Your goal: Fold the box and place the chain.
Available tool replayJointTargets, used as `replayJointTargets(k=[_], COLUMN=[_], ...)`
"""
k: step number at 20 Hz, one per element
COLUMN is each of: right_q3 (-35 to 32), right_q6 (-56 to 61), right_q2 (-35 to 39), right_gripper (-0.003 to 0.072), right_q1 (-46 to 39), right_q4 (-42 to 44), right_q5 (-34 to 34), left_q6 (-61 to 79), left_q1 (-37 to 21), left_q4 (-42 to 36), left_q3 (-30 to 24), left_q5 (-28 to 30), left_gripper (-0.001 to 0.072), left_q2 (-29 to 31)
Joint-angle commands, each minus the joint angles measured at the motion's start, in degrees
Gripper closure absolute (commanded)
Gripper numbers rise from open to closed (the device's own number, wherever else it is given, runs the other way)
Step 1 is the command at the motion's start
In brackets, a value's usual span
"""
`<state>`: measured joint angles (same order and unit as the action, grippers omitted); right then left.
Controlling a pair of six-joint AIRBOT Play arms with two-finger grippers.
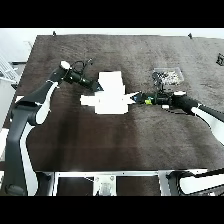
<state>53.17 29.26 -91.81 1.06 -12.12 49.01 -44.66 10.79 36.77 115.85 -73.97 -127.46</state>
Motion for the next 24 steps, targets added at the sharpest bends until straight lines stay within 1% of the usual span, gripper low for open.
replayJointTargets(k=[1,6,11,12,14,20,24], right_q3=[0.0,-0.1,-0.2,-0.2,-0.2,-0.2,-0.2], right_q6=[0.0,0.0,0.0,0.0,0.0,0.0,0.0], right_q2=[0.0,0.0,0.0,0.0,0.0,0.0,0.0], right_gripper=[0.0672,0.0672,0.0672,0.0672,0.0672,0.0672,0.0672], right_q1=[0.0,0.0,0.0,0.0,-0.1,-0.1,-0.1], right_q4=[-0.1,-0.5,-0.5,-0.5,-0.5,-0.5,-0.5], right_q5=[0.0,0.0,0.0,0.0,0.0,0.0,0.0], left_q6=[0.2,1.7,1.7,1.7,3.4,6.2,6.2], left_q1=[0.0,-0.2,-1.3,-1.6,-2.0,-2.0,-2.1], left_q4=[-1.5,-4.7,-6.0,-6.4,-8.2,-10.8,-10.6], left_q3=[0.0,0.0,0.0,0.0,0.0,0.0,0.0], left_q5=[0.0,0.0,-0.3,-0.5,-2.3,-4.8,-6.1], left_gripper=[0.0351,0.0351,0.0353,0.0419,0.0479,0.0479,0.0479], left_q2=[-1.0,-1.7,-1.7,-1.7,-1.7,-1.7,-1.7])
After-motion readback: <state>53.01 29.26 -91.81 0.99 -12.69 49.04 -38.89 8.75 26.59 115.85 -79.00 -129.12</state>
